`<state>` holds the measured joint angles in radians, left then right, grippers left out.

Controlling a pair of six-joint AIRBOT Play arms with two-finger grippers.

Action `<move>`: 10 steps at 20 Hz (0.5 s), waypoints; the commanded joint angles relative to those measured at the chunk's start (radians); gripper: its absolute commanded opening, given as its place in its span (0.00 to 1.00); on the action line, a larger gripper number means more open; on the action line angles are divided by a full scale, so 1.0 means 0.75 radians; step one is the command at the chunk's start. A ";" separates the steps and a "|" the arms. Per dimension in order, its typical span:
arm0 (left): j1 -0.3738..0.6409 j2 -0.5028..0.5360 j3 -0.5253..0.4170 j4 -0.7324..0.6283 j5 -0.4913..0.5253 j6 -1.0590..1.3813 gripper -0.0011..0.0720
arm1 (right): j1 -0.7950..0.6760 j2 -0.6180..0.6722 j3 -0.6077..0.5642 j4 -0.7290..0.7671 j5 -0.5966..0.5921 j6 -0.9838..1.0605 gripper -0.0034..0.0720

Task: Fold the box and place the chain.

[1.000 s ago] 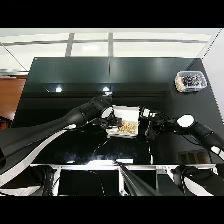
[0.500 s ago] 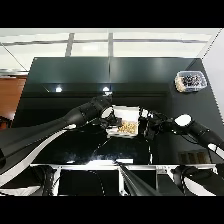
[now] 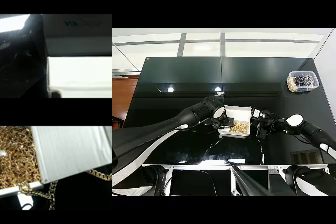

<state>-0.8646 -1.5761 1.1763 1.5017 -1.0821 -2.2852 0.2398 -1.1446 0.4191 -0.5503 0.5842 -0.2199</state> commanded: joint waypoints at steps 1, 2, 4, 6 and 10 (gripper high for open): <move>0.000 -0.001 0.000 0.001 0.001 0.001 0.06 | -0.001 -0.001 0.001 0.000 -0.005 0.003 0.07; 0.000 -0.001 0.000 0.001 0.001 0.001 0.06 | -0.001 -0.001 0.001 0.000 -0.007 0.003 0.07; 0.000 -0.001 0.000 0.001 0.003 0.001 0.06 | -0.001 -0.001 0.001 0.000 -0.007 0.055 0.07; 0.000 -0.001 0.000 0.001 0.007 0.001 0.06 | -0.002 0.021 0.001 -0.005 -0.008 0.148 0.07; 0.000 -0.001 0.000 0.001 0.005 0.001 0.06 | -0.012 0.209 0.014 -0.125 0.028 0.485 0.07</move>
